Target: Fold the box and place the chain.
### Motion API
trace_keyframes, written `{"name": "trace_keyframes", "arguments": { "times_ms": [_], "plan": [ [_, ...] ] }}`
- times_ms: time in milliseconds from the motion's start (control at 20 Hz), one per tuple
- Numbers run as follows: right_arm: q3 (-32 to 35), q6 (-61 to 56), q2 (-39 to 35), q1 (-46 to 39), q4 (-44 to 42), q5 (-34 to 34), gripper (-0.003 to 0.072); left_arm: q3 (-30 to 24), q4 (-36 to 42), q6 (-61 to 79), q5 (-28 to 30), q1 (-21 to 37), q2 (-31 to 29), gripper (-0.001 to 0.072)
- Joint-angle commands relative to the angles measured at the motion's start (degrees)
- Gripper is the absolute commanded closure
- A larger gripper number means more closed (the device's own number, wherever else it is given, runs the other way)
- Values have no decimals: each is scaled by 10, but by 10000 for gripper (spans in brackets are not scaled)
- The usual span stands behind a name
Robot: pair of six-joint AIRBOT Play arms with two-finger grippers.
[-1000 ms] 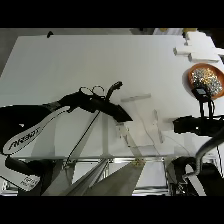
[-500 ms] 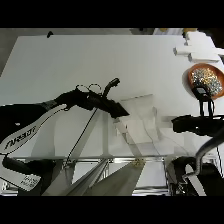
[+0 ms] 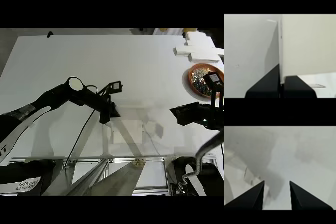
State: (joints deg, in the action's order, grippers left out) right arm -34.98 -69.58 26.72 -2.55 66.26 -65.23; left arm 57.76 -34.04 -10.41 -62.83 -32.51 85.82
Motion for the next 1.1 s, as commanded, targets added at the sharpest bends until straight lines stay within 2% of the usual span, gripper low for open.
{"name": "trace_keyframes", "arguments": {
  "times_ms": [0,150,350,550,850,1050],
  "plan": [
    [-14,9,0,0,-6,3,336,-9,-80,-24,16,-16,-15,706],
    [-14,9,0,0,-5,-13,336,-20,-52,-8,59,-25,9,705],
    [-14,9,0,0,-5,-31,336,-20,20,53,90,-26,36,705],
    [-14,11,0,0,-2,-31,337,-20,27,93,101,-26,49,706],
    [-13,11,0,0,12,-30,348,-20,49,116,163,-26,51,706],
    [-13,11,0,0,21,-29,348,-20,48,120,165,-26,51,705]
  ]
}}
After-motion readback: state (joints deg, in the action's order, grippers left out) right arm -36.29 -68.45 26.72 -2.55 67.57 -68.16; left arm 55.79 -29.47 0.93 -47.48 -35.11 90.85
